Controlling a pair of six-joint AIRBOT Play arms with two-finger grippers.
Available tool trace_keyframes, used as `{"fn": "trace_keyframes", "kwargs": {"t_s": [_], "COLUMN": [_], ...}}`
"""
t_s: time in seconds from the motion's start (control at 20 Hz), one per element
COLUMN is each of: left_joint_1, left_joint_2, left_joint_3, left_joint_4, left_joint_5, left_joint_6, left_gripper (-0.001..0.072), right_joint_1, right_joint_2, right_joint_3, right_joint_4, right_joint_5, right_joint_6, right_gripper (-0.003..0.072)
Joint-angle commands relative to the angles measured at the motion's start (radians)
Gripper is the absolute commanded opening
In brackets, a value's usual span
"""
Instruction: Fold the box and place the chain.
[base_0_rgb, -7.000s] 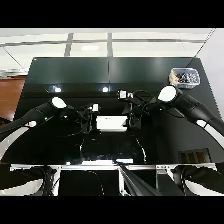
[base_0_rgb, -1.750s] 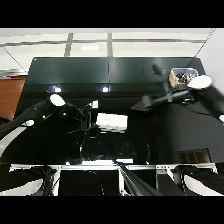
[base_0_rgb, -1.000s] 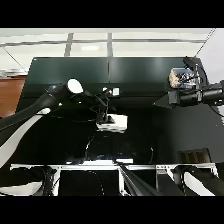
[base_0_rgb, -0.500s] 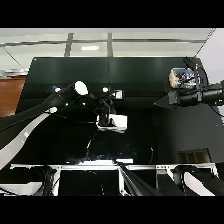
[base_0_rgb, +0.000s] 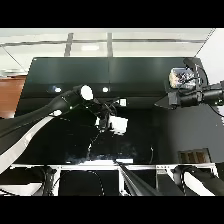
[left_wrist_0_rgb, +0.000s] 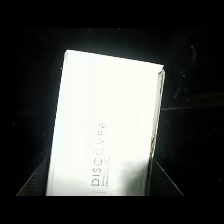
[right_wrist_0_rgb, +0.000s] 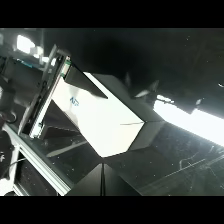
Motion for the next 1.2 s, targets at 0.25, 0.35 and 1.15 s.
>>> {"fn": "trace_keyframes", "kwargs": {"t_s": [0.25, 0.35, 1.15], "left_joint_1": [-0.041, 0.053, 0.988], "left_joint_2": [0.0, 0.0, -0.417], "left_joint_3": [0.121, 0.177, 0.796], "left_joint_4": [0.313, 0.361, 0.388], "left_joint_5": [-0.003, -0.003, -0.036], "left_joint_6": [-0.298, -0.403, -0.89], "left_gripper": [0.0283, 0.0283, 0.0294], "right_joint_1": [-0.001, -0.001, 0.002], "right_joint_2": [0.0, 0.0, 0.0], "right_joint_3": [0.001, 0.001, 0.001], "right_joint_4": [-0.012, -0.012, -0.001], "right_joint_5": [0.0, 0.0, -0.04], "right_joint_6": [0.001, 0.001, 0.089], "right_gripper": [0.0013, 0.0013, 0.0013]}}
